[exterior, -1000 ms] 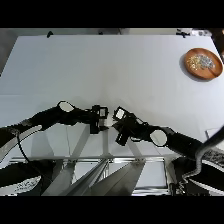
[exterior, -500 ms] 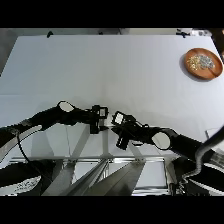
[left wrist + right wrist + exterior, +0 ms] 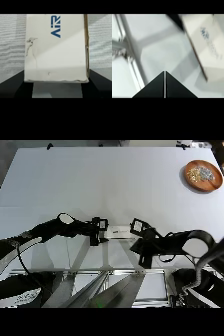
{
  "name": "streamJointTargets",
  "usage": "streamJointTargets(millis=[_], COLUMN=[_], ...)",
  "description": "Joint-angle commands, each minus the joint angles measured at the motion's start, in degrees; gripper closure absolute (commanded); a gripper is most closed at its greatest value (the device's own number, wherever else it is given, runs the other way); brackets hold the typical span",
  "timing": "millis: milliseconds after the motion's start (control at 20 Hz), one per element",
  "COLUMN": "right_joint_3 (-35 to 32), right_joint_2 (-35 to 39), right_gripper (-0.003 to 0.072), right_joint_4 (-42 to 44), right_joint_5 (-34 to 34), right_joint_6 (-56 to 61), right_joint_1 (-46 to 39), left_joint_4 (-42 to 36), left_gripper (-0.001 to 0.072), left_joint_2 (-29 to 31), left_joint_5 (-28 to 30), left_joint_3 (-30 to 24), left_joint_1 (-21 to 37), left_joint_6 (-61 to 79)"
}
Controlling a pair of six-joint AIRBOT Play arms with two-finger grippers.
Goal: Fold the box and place the chain.
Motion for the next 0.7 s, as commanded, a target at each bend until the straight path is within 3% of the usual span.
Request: streamJointTargets(millis=[0, 300, 650], right_joint_3=[3.08, 3.08, 3.06], right_joint_2=[-0.63, -2.40, -2.40], right_gripper=[0.0676, 0.0675, 0.0675], right_joint_4=[-7.19, -13.18, -13.40], right_joint_5=[25.51, 27.17, 24.37], right_joint_6=[5.81, 9.88, 12.59], right_joint_1=[-12.94, -27.52, -29.33], left_joint_4=[0.02, 0.02, -2.86], left_gripper=[0.0315, 0.0315, 0.0316], left_joint_2=[0.04, 0.04, 0.07], left_joint_5=[-0.04, 0.02, -0.42], left_joint_3=[0.07, 0.07, 0.07], left_joint_1=[0.04, 0.07, 0.04], left_joint_6=[0.04, 0.02, 0.00])
